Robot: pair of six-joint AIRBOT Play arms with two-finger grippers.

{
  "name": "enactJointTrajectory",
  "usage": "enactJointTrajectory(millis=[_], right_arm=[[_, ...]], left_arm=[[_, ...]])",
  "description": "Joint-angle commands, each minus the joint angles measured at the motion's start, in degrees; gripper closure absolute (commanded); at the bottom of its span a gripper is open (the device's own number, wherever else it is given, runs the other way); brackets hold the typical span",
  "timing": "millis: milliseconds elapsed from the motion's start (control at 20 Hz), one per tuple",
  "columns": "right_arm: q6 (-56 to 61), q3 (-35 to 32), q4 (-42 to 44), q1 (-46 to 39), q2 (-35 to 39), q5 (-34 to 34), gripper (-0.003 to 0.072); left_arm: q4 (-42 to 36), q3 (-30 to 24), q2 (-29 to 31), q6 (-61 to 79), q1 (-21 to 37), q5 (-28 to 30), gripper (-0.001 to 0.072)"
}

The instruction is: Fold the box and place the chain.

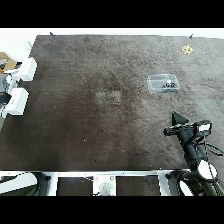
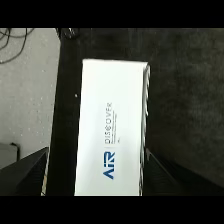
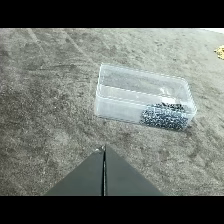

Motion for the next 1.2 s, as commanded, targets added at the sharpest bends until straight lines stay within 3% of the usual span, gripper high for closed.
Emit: enactJointTrajectory(millis=[0,50,100,150,250,350,450,600,900,1150], right_arm=[[0.0,0.0,0.0,0.0,0.1,0.0,0.0687],[0.0,0.0,0.0,0.0,0.1,0.0,0.0687],[0.0,0.0,0.0,0.0,0.1,0.0,0.0687],[0.0,0.0,0.0,0.0,0.1,0.0,0.0687],[0.0,0.0,0.0,0.0,0.1,0.0,0.0687],[0.0,0.0,0.0,0.0,0.1,0.0,0.0687],[0.0,0.0,0.0,0.0,0.1,0.0,0.0687],[0.0,0.0,0.0,0.0,0.1,0.0,0.0687],[0.0,0.0,0.0,0.0,0.1,0.0,0.0687],[0.0,0.0,0.0,0.0,0.1,0.0,0.0687]], left_arm=[[-7.4,1.8,6.6,-0.3,0.0,-0.6,-0.001],[-11.2,3.1,8.7,-0.2,0.0,-2.2,-0.0009],[-14.3,4.6,10.5,0.2,0.0,-4.0,0.0056],[-17.3,6.3,12.3,0.2,0.0,-6.0,0.0249],[-24.9,8.8,14.8,0.3,0.0,-9.0,0.0705],[-31.5,9.0,17.7,0.1,-1.1,-8.0,0.0702],[-31.3,7.8,21.6,0.3,-4.7,-3.5,0.0704],[-31.4,0.8,30.7,6.4,-13.2,6.1,0.0705],[-31.5,-24.4,51.7,13.2,-27.6,22.7,0.0705],[-33.5,-44.7,67.1,13.0,-35.6,29.0,0.0705]])
